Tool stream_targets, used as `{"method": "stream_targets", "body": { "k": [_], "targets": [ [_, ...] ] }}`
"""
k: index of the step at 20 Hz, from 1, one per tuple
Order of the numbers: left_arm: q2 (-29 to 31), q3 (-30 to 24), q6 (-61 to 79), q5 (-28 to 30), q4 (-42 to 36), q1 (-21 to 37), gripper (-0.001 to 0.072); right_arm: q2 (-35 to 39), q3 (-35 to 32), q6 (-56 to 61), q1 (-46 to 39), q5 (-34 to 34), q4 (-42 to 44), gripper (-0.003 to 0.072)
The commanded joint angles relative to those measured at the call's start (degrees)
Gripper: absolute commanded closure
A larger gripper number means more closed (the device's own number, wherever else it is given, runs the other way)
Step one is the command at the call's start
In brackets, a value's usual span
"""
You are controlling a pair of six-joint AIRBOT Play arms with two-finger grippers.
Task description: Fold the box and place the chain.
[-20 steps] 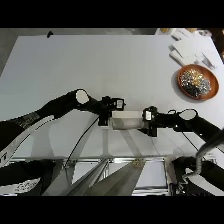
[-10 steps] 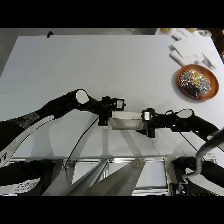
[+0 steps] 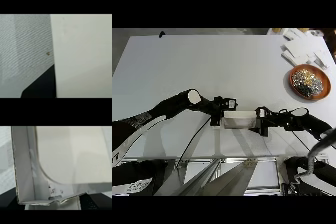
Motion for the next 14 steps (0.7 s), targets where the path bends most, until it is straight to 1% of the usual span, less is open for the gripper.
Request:
{"method": "stream_targets", "body": {
  "k": [1, 3, 4, 5, 6, 8, 9, 14],
  "targets": [
    [0.0, 0.0, 0.0, 0.0, 0.0, 0.0, 0.0698, -1.3, 1.0, -0.9, -0.2, 1.4, 0.9, 0.0031],
    [0.0, 0.0, 0.0, 0.0, 0.0, 0.0, 0.0698, -3.2, 2.2, -0.4, -0.2, 1.8, 0.2, 0.0048],
    [0.0, 0.0, 0.0, 0.0, 0.0, 0.0, 0.0698, -3.7, 2.3, -0.4, -0.2, 1.8, 0.0, 0.0071],
    [0.0, 0.0, 0.0, 0.0, 0.0, 0.0, 0.0698, -4.2, 2.3, -0.5, -0.2, 1.8, -0.1, 0.0126],
    [0.0, 0.0, 0.0, 0.0, 0.0, 0.0, 0.0698, -4.6, 2.3, -0.5, -0.2, 1.7, -0.5, 0.0154],
    [0.0, 0.0, 0.0, 0.0, 0.0, 0.0, 0.0698, -5.2, 2.3, -0.5, -0.2, 1.6, -1.3, 0.0167],
    [0.0, 0.0, 0.0, 0.0, 0.0, 0.0, 0.0698, -5.2, 2.3, -0.5, -0.2, 1.6, -1.2, 0.0194],
    [0.0, 0.0, 0.0, 0.0, 0.0, 0.0, 0.0698, -5.2, 2.3, -0.4, -0.2, 1.5, -1.2, 0.0194]
  ]
}}
